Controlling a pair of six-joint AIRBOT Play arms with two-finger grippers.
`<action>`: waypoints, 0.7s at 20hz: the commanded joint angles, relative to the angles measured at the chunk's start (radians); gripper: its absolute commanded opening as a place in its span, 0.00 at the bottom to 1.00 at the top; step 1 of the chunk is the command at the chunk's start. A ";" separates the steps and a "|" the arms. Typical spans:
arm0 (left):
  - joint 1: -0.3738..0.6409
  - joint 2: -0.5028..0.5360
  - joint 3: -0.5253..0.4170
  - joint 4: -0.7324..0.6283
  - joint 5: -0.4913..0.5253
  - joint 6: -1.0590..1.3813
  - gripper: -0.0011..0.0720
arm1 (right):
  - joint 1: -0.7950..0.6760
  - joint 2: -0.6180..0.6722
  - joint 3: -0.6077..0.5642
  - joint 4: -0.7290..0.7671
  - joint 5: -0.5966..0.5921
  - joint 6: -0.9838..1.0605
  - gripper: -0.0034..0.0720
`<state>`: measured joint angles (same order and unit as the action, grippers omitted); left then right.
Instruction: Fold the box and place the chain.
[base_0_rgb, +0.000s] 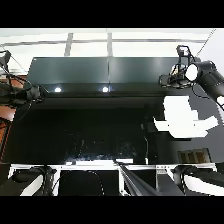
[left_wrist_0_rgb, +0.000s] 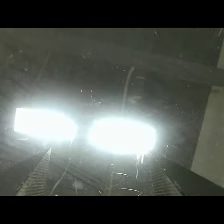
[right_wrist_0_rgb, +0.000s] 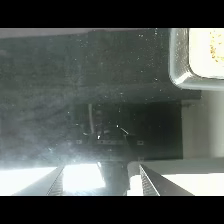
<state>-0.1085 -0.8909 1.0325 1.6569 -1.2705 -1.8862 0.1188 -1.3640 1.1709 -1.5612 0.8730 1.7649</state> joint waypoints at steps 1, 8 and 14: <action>0.000 -0.001 0.000 0.000 0.015 0.010 0.98 | 0.000 0.000 0.000 0.046 -0.018 0.000 0.73; -0.001 -0.026 0.000 -0.050 0.328 0.008 0.98 | -0.041 0.000 0.001 -0.249 0.055 0.000 0.99; -0.002 -0.125 0.000 -0.066 0.342 0.009 0.98 | -0.315 0.000 0.000 -0.389 0.167 0.054 0.98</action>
<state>-0.1097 -0.9714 1.0325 1.6108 -0.9497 -1.8771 -0.0807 -1.3640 1.1709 -1.8828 0.9905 1.7752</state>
